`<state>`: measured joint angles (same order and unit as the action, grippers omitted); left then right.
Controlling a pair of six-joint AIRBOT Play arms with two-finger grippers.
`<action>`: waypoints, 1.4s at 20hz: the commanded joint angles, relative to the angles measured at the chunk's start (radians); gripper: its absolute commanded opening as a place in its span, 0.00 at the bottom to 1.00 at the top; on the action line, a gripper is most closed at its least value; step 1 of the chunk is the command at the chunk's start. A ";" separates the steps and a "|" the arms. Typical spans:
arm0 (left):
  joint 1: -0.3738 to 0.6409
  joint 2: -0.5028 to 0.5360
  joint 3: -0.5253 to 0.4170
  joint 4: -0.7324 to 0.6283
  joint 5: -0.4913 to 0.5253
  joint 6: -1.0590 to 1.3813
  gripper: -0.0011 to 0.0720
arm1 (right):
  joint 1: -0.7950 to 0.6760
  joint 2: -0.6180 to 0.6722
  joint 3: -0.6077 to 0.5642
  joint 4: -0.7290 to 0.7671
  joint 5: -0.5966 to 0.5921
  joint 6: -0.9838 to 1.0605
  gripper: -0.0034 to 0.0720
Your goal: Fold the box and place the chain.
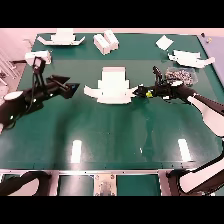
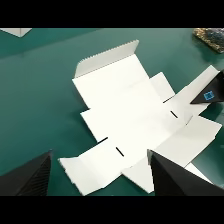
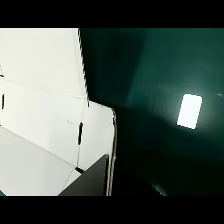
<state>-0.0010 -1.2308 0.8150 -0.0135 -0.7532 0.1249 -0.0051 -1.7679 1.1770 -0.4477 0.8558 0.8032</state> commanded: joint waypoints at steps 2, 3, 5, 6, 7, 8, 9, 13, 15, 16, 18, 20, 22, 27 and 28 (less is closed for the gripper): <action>0.000 -0.241 0.235 0.070 -0.166 -0.085 0.98 | 0.000 0.001 0.000 0.000 0.000 0.000 0.05; 0.000 -0.285 0.290 0.107 -0.179 -0.123 0.98 | 0.000 0.001 0.000 0.000 0.000 0.000 0.05; 0.000 -0.368 0.396 0.169 -0.222 -0.201 0.98 | 0.000 0.001 0.000 -0.001 0.001 0.000 0.05; 0.000 -0.409 0.445 0.191 -0.251 -0.236 0.98 | 0.000 0.001 0.000 -0.001 0.001 0.000 0.05; 0.000 -0.449 0.492 0.203 -0.271 -0.275 0.98 | 0.000 0.001 0.000 -0.001 0.001 0.000 0.05; 0.000 -0.481 0.531 0.214 -0.285 -0.301 0.98 | 0.000 0.001 0.000 -0.001 0.001 0.000 0.05; 0.000 -0.512 0.570 0.235 -0.291 -0.334 0.98 | 0.000 0.001 0.000 -0.001 0.001 0.000 0.05; -0.004 -0.613 0.678 0.256 -0.343 -0.405 0.98 | 0.000 0.001 0.000 -0.002 0.001 0.000 0.05; -0.015 -0.656 0.721 0.269 -0.360 -0.414 0.98 | 0.000 0.000 0.000 -0.001 0.001 0.000 0.05; -0.023 -0.675 0.742 0.280 -0.365 -0.418 0.98 | 0.000 0.000 0.000 -0.002 0.001 0.000 0.05; -0.043 -0.716 0.786 0.314 -0.363 -0.440 0.98 | 0.000 0.001 0.000 -0.001 0.001 0.000 0.05; -0.058 -0.751 0.825 0.332 -0.357 -0.450 0.98 | 0.000 0.000 0.000 -0.002 0.007 0.000 0.05; -0.067 -0.784 0.856 0.336 -0.330 -0.450 0.98 | 0.000 0.000 0.000 -0.002 0.018 0.000 0.05; -0.067 -0.859 0.949 0.328 -0.321 -0.439 0.98 | 0.001 0.001 0.000 -0.002 0.041 0.001 0.05; -0.067 -0.869 0.967 0.328 -0.323 -0.452 0.98 | 0.001 0.001 0.000 -0.002 0.045 0.001 0.05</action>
